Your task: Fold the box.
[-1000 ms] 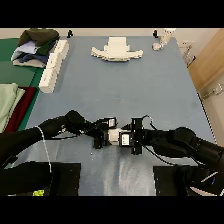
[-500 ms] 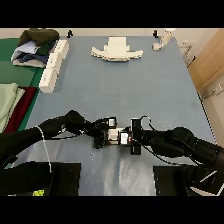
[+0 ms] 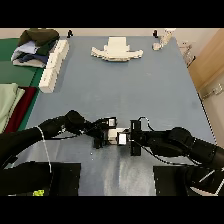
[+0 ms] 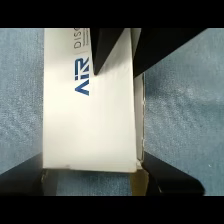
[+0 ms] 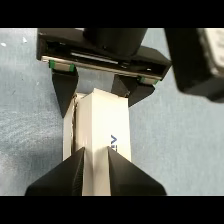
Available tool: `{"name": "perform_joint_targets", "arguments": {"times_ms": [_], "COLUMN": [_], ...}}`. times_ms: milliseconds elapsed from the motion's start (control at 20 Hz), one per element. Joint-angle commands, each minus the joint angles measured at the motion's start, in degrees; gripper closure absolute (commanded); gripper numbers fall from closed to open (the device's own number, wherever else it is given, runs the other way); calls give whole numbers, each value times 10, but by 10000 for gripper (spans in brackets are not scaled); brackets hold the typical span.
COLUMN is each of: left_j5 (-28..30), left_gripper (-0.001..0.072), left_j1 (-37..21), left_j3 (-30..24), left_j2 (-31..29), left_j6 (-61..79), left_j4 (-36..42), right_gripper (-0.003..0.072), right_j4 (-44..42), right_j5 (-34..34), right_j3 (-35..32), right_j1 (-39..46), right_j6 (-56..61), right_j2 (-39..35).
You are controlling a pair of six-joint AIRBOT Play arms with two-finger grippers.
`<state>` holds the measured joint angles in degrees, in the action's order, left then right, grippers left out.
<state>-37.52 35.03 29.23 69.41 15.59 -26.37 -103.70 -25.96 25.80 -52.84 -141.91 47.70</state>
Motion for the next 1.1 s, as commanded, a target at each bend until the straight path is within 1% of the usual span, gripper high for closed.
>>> {"name": "perform_joint_targets", "arguments": {"times_ms": [0, 100, 150, 250, 400, 450, 500, 650, 750, 800, 850, 900, 950, 1050], "left_j5": [0, 0, 0, 0, 0, 0, 0, 0, 0, 0, 0, 0, 0, 0], "left_gripper": [210, 210, 211, 210, 210, 210, 211, 211, 210, 211, 210, 210, 211, 211], "left_j1": [0, 0, 0, 0, 0, 0, 0, 0, 0, 0, 0, 0, 0, 0], "left_j3": [0, 0, 0, 0, 0, 0, 0, 0, 0, 0, 0, 0, 0, 0], "left_j2": [0, 0, 0, 0, 0, 0, 0, 0, 0, 0, 0, 0, 0, 0], "left_j6": [0, 0, 0, 0, 0, 0, 0, 0, 0, 0, 0, 0, 0, 0], "left_j4": [0, 0, 0, 0, 0, 0, 0, 0, 0, 0, 0, 0, 0, 0], "right_gripper": [474, 473, 454, 443, 438, 342, 209, 201, 205, 244, 343, 489, 600, 680], "right_j4": [-5, -5, -5, -5, -5, -5, -5, -15, -51, -74, -97, -128, -156, -202], "right_j5": [-19, -22, -22, -22, -21, -21, -21, -24, -33, -36, -32, -21, -1, 68], "right_j3": [0, 0, 0, 0, 0, 0, 0, 0, 0, -1, -3, -11, -23, -61], "right_j1": [-2, -1, -1, -2, -1, -1, -1, -1, -1, -1, -1, 0, 0, -1], "right_j6": [0, 0, 0, 0, 0, 0, 0, 1, 31, 75, 113, 144, 164, 197], "right_j2": [2, 1, 1, -3, -18, -25, -32, -58, -76, -85, -92, -97, -103, -117]}}
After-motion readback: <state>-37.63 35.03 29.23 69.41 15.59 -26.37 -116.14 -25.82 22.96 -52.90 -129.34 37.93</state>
